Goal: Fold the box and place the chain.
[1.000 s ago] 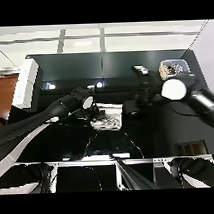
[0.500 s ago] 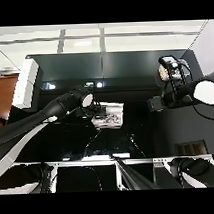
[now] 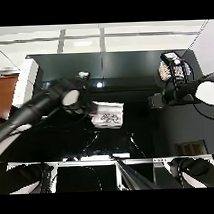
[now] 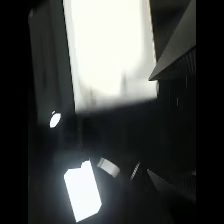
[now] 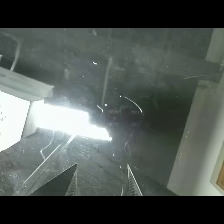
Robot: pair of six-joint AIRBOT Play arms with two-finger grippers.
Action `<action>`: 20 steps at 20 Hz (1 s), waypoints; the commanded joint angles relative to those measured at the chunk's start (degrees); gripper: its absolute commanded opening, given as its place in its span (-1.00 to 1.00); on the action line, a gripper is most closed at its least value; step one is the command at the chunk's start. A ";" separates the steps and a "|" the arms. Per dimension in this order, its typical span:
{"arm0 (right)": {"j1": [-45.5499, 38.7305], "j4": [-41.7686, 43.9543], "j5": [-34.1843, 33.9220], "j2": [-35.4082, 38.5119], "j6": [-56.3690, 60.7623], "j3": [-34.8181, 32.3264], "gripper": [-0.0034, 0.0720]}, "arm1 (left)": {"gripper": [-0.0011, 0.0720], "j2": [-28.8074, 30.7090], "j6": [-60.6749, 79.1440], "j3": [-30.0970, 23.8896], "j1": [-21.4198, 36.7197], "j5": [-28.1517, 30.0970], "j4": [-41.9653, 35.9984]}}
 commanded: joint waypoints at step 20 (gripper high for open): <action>-0.04 -0.17 -5.44 -0.02 0.00 -0.02 0.09 | 0.99 -8.44 138.16 -21.75 25.90 15.02 -57.46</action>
